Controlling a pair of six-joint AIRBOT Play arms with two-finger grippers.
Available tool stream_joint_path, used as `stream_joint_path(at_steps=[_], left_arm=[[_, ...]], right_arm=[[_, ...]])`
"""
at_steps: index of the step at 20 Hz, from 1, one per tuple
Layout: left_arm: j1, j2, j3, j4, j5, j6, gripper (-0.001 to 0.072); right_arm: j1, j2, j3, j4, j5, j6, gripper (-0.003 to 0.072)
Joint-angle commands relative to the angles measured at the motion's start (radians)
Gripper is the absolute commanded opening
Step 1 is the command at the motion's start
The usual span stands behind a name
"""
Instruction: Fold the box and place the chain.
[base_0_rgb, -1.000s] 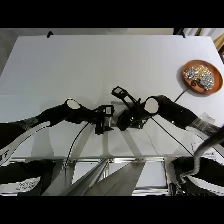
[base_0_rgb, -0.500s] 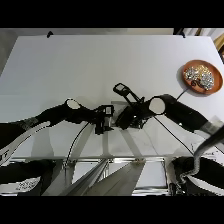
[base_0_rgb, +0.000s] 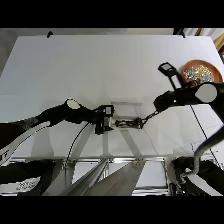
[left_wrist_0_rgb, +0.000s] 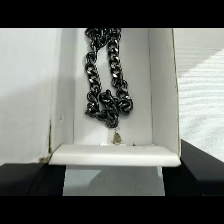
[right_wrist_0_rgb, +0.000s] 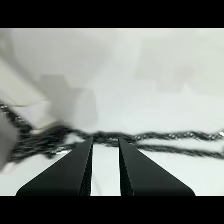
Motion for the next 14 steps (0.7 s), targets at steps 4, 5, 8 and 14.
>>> stream_joint_path(at_steps=[4, 5, 8, 14], left_arm=[[0.000, 0.000, 0.000, 0.000, 0.000, 0.000, 0.0212], [0.000, 0.000, 0.000, 0.000, 0.000, 0.000, 0.0212], [0.000, 0.000, 0.000, 0.000, 0.000, 0.000, 0.0212], [0.000, 0.000, 0.000, 0.000, 0.000, 0.000, 0.0212]], right_arm=[[-0.167, -0.243, 0.000, -0.114, -0.153, 0.035, 0.0264], [-0.167, -0.286, 0.000, -0.147, -0.154, 0.061, 0.0264], [-0.167, -0.349, 0.000, -0.249, -0.159, 0.157, 0.0264], [-0.167, -0.352, 0.000, -0.287, -0.167, 0.193, 0.0263]])
